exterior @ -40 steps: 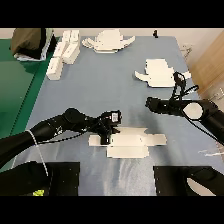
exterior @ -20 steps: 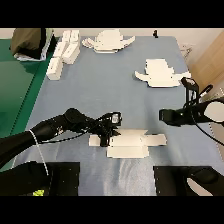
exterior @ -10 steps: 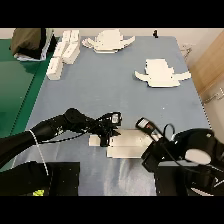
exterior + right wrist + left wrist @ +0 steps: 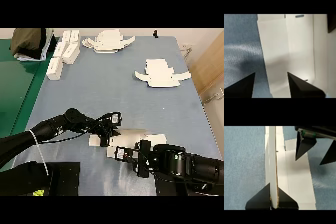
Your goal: Fold the box.
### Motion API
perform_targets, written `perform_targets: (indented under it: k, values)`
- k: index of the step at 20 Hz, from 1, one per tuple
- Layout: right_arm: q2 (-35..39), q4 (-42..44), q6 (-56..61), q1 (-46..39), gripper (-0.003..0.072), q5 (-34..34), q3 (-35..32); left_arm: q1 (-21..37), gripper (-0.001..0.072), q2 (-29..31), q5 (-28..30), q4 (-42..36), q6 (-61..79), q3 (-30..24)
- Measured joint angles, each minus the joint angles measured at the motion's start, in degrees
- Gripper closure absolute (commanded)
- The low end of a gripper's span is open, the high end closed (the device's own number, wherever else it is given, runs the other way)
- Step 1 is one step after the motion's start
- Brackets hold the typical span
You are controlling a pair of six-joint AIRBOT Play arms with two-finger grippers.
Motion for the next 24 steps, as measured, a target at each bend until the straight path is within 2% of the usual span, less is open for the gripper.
perform_targets:
  k: [8, 20, 23, 24]
  values:
    - [-4.09, -7.3, 1.38, 0.63, 0.0079, 0.94, -0.07, 0.0, 0.0692, 0.0, 0.0, -0.02, 0.0, 0.0]
    - [5.42, -19.43, 27.32, 0.7, 0.0076, 9.75, -0.09, 0.0, 0.0692, 0.0, 0.0, -0.02, 0.02, 0.0]
    - [5.88, -20.2, 32.13, 0.7, -0.0034, 10.45, -0.09, 0.0, 0.0692, 0.0, 0.0, -0.02, 0.0, 0.0]
    - [5.97, -20.46, 33.11, 0.7, -0.0034, 10.6, -0.09, 0.0, 0.0692, 0.0, 0.0, -0.02, 0.0, 0.0]
